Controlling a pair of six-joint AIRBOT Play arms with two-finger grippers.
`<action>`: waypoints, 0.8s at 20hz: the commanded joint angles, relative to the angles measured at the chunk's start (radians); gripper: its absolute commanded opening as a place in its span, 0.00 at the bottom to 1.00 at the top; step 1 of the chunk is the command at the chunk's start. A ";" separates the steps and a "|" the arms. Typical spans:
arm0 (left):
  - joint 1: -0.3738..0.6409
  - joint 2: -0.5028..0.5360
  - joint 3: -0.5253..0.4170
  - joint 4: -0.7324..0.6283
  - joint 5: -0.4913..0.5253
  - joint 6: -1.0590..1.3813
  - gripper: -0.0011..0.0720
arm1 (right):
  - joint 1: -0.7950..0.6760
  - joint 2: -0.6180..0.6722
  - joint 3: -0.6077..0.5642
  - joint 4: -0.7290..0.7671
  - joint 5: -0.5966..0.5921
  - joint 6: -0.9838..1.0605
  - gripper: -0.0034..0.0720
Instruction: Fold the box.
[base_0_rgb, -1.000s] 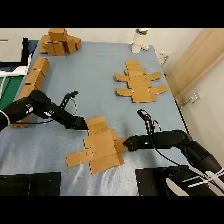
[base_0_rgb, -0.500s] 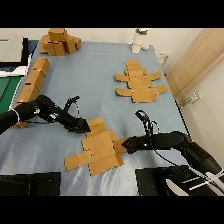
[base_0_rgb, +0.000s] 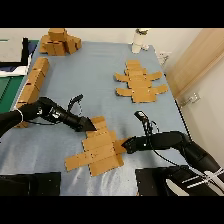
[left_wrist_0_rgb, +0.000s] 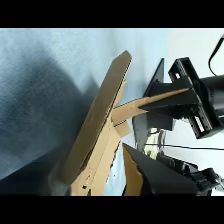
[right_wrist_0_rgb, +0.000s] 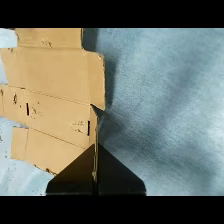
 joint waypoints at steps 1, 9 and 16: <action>-0.002 -0.002 0.000 0.006 -0.037 0.058 0.40 | 0.000 -0.013 -0.001 0.000 0.002 0.000 0.05; -0.035 -0.029 -0.005 0.014 -0.057 0.104 0.40 | 0.000 -0.013 -0.001 0.000 0.020 0.000 0.05; -0.035 -0.034 -0.004 0.013 -0.045 0.129 0.16 | 0.000 -0.013 -0.001 -0.001 0.018 0.000 0.05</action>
